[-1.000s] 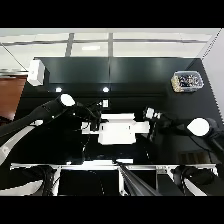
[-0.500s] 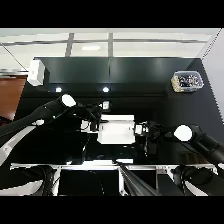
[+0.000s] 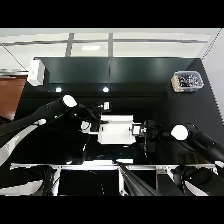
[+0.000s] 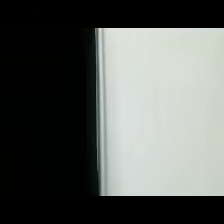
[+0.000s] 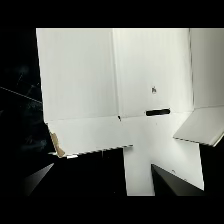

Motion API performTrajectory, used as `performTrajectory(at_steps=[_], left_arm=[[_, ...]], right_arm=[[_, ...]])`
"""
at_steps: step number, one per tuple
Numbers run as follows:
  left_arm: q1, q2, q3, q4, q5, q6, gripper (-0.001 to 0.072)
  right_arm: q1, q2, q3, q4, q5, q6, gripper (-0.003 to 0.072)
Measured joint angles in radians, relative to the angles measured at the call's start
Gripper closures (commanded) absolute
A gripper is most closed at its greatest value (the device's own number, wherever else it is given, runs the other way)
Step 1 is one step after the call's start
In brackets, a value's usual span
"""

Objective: Fold the box and place the chain.

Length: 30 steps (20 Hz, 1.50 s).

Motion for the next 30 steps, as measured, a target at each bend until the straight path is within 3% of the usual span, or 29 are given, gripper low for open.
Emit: performTrajectory(at_steps=[11, 15, 21, 30], left_arm=[[-0.01, -0.011, 0.0, -0.005, -0.007, 0.0, 0.0678], [-0.01, -0.011, 0.0, -0.004, -0.008, -0.002, 0.0678], [-0.01, -0.011, 0.0, -0.003, -0.008, -0.002, 0.0678], [-0.01, -0.012, 0.0, -0.003, -0.007, 0.0, 0.0678]], right_arm=[[0.077, -0.051, 0.004, 0.185, -0.08, -0.045, -0.0012], [0.084, -0.054, 0.037, 0.169, -0.104, -0.048, -0.0012], [0.01, -0.054, 0.109, 0.146, -0.072, -0.037, -0.0012], [-0.064, -0.06, 0.125, 0.187, -0.063, -0.073, 0.001]])
